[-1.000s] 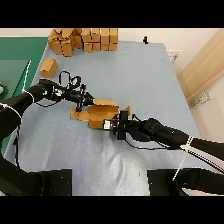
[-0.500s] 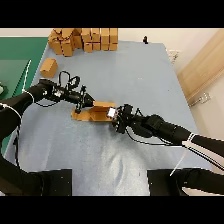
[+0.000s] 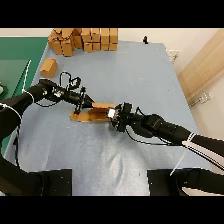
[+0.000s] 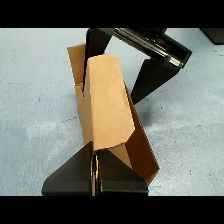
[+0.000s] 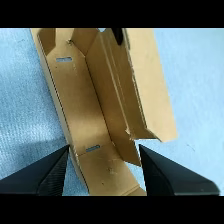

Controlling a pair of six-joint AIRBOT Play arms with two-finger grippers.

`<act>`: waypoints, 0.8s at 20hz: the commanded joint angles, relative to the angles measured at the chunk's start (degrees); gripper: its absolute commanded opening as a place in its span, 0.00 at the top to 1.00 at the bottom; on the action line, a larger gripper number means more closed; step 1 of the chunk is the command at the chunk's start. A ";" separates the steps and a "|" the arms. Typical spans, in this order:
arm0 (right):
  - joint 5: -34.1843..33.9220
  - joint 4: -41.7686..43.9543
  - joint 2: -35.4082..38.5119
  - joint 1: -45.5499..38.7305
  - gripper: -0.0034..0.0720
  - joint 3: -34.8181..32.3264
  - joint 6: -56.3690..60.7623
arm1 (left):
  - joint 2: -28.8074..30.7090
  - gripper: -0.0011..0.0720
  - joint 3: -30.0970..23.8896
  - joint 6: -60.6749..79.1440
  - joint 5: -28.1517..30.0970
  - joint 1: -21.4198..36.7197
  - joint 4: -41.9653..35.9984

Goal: Fold the box.

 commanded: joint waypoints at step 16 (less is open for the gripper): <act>-24.74 26.91 -9.09 -5.51 0.19 16.72 -35.52 | -0.02 0.96 -0.04 -0.22 0.33 -0.04 0.42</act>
